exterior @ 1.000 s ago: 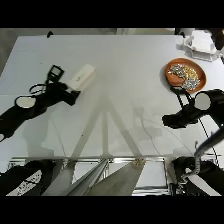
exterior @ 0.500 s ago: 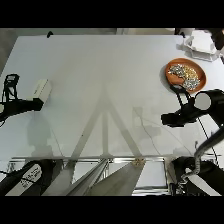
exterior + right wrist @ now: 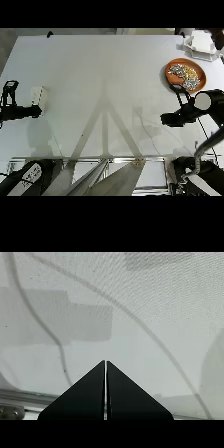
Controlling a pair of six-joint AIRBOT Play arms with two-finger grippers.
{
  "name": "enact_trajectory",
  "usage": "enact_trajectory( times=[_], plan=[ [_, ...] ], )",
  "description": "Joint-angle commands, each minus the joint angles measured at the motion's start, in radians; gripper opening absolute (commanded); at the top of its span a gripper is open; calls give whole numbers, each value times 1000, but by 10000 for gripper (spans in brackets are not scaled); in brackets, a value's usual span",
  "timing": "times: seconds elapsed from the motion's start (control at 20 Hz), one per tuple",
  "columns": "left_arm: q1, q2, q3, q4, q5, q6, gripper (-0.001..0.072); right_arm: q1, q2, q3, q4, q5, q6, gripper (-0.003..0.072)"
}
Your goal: Fold the box and place the chain.
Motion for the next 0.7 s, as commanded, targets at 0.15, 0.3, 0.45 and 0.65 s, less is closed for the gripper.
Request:
enact_trajectory(
  times=[0.15, 0.3, 0.45, 0.65],
  plan=[
    [-7, 143, 0, 4, -6, -5, 701, -1, 1, 0, 1, 5, 0, 14],
    [-45, 227, 0, 5, -8, -4, 701, -1, 1, 0, 1, 5, 0, 14],
    [-94, 280, 0, 5, -19, -4, 701, -1, 1, 0, 1, 5, 0, 14],
    [-148, 289, 0, 7, -28, -4, 700, -1, 1, 0, 1, 5, 0, 14]
  ],
)
